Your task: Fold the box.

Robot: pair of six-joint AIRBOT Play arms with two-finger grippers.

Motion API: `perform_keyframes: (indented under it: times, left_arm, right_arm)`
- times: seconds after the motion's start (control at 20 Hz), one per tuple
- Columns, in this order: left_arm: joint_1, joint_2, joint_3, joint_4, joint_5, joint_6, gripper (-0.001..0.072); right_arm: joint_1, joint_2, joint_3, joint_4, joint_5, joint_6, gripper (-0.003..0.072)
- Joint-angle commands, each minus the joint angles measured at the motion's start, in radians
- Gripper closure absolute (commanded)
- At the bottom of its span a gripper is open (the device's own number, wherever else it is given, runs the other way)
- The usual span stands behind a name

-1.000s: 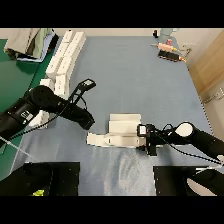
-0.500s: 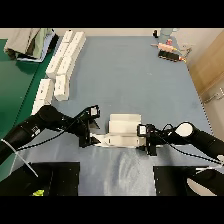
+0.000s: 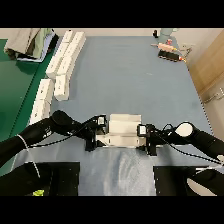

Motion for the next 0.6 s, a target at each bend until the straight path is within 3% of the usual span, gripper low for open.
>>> perform_keyframes:
  times: [0.0,0.05,0.1,0.15,0.55]
  left_arm:
    - [-0.031,-0.037,0.008,-0.049,0.045,0.019,0.0301]
    - [-0.035,-0.044,0.010,-0.056,0.048,0.019,0.0338]
    - [-0.041,-0.050,0.013,-0.060,0.053,0.019,0.0450]
    - [-0.048,-0.051,0.013,-0.064,0.063,0.018,0.0483]
    - [-0.083,-0.055,0.013,-0.206,0.095,0.089,0.0481]
  right_arm:
    - [0.000,0.000,0.001,0.001,0.000,0.000,0.0175]
    - [0.000,0.000,0.001,0.000,0.000,0.000,0.0175]
    - [0.000,0.000,0.001,0.000,0.000,0.000,0.0175]
    - [0.000,0.000,0.001,0.000,0.000,0.000,0.0175]
    - [0.000,0.000,0.001,0.000,0.000,0.000,0.0175]
